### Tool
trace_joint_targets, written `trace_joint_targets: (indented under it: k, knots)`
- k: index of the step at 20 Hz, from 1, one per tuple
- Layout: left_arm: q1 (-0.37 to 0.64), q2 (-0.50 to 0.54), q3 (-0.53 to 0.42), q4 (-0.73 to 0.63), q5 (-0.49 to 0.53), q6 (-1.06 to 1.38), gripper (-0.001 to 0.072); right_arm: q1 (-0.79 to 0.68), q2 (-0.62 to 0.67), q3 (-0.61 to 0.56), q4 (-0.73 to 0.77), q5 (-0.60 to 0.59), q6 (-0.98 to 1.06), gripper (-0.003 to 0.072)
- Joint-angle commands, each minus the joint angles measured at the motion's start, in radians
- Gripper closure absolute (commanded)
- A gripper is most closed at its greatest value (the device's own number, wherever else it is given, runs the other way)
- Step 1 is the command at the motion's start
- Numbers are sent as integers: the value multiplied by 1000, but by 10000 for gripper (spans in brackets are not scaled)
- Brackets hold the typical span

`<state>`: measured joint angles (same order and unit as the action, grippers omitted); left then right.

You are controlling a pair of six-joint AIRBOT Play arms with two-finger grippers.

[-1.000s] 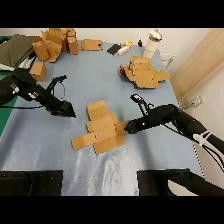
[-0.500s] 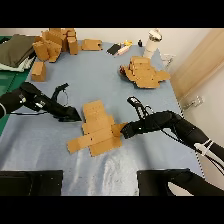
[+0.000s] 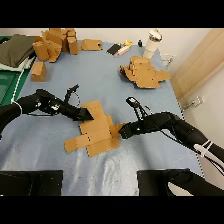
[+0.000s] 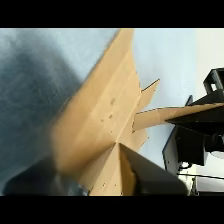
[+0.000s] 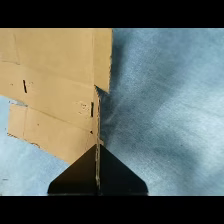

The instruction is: Fold the box.

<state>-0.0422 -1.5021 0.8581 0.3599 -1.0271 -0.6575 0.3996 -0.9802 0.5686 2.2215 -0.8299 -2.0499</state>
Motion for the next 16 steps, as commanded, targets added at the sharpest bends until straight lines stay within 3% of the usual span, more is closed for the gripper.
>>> trace_joint_targets:
  k: [1, 10, 12, 16]
  knots:
    - [-6, -9, 5, -50, 3, 71, 359, 2, 1, -1, -1, -2, 1, 686]
    - [52, -9, 5, -45, -47, 93, 362, 2, 1, -1, -16, -8, 2, 686]
    - [58, -9, 5, -42, -74, 117, 548, 2, 1, -1, -16, -8, 2, 686]
    - [43, -20, 5, -37, -103, 127, 545, 2, 1, -1, -17, -5, 2, 686]
